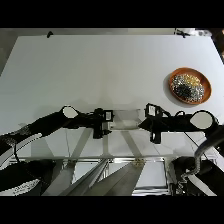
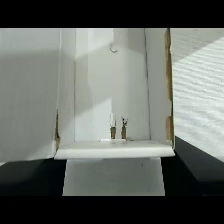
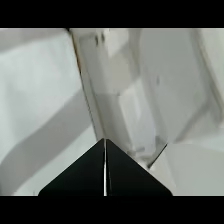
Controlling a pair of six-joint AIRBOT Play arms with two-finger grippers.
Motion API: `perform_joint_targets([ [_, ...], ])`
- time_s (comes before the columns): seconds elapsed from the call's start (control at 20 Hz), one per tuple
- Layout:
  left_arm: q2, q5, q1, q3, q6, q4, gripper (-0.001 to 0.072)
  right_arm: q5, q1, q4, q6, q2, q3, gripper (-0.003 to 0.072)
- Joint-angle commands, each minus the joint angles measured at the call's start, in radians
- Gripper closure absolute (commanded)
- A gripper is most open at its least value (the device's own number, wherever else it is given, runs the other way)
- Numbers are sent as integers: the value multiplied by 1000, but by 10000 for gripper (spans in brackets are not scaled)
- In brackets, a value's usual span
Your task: Fold the box and place the chain.
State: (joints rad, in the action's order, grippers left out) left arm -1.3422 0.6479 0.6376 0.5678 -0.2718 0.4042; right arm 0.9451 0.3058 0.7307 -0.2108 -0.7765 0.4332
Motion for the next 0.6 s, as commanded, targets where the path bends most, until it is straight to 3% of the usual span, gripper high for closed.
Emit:
perform_joint_targets([
  [0.0, -1, 6, 0, 7, 8, 16, 638, -152, 0, -185, 39, -20, 1, 667],
  [0.3, -1, 3, 0, 7, 8, 16, 636, -383, 0, -386, 38, -226, 1, 667],
  [0.55, -1, 7, 0, 7, 8, 15, 636, -397, 0, -387, -29, -356, 1, 667],
])
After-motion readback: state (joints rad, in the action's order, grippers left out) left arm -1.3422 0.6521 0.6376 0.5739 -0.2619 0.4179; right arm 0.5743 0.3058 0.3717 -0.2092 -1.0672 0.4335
